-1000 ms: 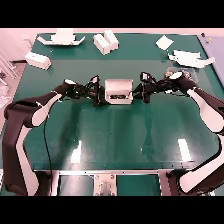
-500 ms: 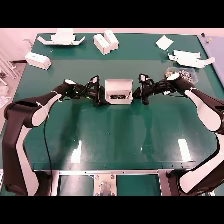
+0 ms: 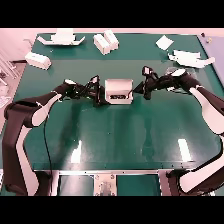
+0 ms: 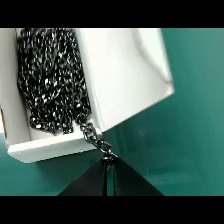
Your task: Fold the box and place the chain.
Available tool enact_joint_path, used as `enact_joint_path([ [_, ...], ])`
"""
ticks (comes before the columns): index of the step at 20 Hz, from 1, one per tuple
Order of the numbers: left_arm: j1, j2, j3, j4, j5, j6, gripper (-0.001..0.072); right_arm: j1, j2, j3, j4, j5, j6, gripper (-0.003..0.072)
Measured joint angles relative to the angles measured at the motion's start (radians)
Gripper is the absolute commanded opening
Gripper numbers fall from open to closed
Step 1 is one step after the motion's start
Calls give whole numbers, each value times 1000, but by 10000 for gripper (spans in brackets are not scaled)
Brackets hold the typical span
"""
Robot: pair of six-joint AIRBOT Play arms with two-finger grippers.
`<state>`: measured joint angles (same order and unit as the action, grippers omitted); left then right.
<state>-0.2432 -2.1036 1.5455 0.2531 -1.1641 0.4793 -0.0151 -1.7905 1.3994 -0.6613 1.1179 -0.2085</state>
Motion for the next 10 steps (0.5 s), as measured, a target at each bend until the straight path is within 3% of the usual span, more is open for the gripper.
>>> enact_joint_path([
  [10,0,0,0,0,0,0,537,59,155,-8,-2,154,189,11],
])
